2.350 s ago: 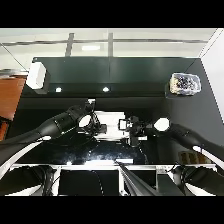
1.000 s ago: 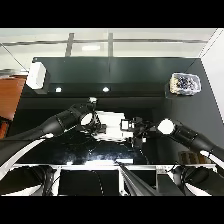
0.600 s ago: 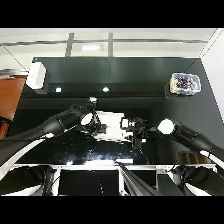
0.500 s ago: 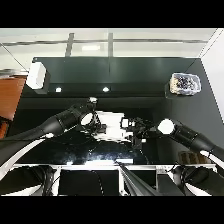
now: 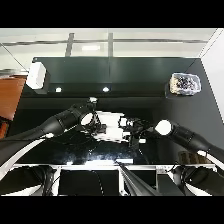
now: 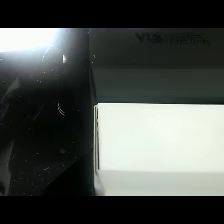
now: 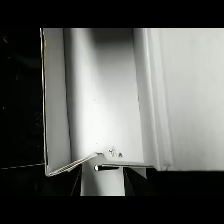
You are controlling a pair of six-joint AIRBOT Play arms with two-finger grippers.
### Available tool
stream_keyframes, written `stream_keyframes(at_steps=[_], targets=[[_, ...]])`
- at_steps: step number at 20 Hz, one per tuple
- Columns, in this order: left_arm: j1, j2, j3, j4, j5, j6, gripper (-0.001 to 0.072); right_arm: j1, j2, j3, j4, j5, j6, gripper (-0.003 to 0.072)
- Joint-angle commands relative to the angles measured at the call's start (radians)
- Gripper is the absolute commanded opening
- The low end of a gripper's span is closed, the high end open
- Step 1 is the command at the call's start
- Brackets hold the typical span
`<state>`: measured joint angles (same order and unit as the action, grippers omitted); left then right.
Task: Fold the box and place the chain.
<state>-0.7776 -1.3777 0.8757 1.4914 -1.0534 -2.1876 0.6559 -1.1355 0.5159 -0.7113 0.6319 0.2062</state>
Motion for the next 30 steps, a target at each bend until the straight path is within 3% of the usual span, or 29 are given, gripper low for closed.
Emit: stream_keyframes(at_steps=[1, 4, 6, 10, 13, 14, 15, 16, 17, 18, 20, 21, 22, 24, 27, 30], targets=[[0.001, 0.000, 0.000, -0.003, 0.002, 0.000, 0.0028, 0.034, -0.011, 0.001, 0.014, -0.057, 0.001, 0.0293], [0.000, 0.000, 0.000, -0.004, 0.002, 0.000, 0.0028, 0.035, -0.014, 0.001, 0.057, -0.091, 0.000, 0.0291], [0.000, 0.000, 0.000, -0.005, 0.002, 0.000, 0.0028, 0.035, -0.014, 0.001, 0.068, -0.090, 0.000, 0.0176], [0.000, 0.000, 0.000, -0.008, 0.002, 0.000, 0.0028, 0.035, -0.016, 0.001, 0.068, -0.091, 0.000, 0.0178], [0.000, 0.000, 0.000, -0.008, 0.002, 0.000, 0.0028, 0.035, -0.016, 0.001, 0.068, -0.095, 0.000, 0.0206], [0.000, 0.000, 0.000, -0.008, 0.002, 0.000, 0.0028, 0.035, -0.016, 0.001, 0.068, -0.095, 0.000, 0.0260], [0.000, 0.000, 0.000, -0.008, 0.002, 0.000, 0.0028, 0.035, -0.016, 0.001, 0.068, -0.096, 0.000, 0.0372], [-0.001, 0.000, 0.000, -0.008, 0.002, 0.000, 0.0028, 0.035, -0.016, 0.001, 0.068, -0.095, 0.000, 0.0361], [-0.001, 0.000, 0.000, -0.008, 0.002, 0.000, 0.0028, 0.035, -0.016, 0.001, 0.068, -0.095, 0.000, 0.0252], [-0.001, 0.000, 0.000, -0.008, 0.002, 0.000, 0.0028, 0.035, -0.016, 0.001, 0.068, -0.095, 0.000, 0.0255], [-0.001, 0.000, 0.000, -0.008, 0.002, 0.000, 0.0028, 0.035, -0.016, 0.001, 0.068, -0.101, 0.000, 0.0389], [-0.001, 0.000, 0.000, -0.008, 0.002, 0.000, 0.0028, 0.035, -0.016, 0.001, 0.068, -0.108, 0.000, 0.0382], [-0.001, 0.000, 0.000, -0.008, 0.002, 0.000, 0.0028, 0.034, -0.016, 0.001, 0.064, -0.114, 0.000, 0.0235], [-0.001, 0.000, 0.000, -0.008, 0.001, 0.000, 0.0028, 0.020, -0.011, 0.001, 0.045, -0.101, 0.021, 0.0028], [0.008, 0.000, 0.000, -0.008, -0.003, -0.001, 0.0026, -0.084, 0.043, 0.001, -0.077, -0.003, 0.342, 0.0018], [0.011, 0.000, 0.000, -0.007, -0.003, -0.002, 0.0026, -0.277, 0.127, 0.001, -0.192, 0.216, 0.687, 0.0018]])
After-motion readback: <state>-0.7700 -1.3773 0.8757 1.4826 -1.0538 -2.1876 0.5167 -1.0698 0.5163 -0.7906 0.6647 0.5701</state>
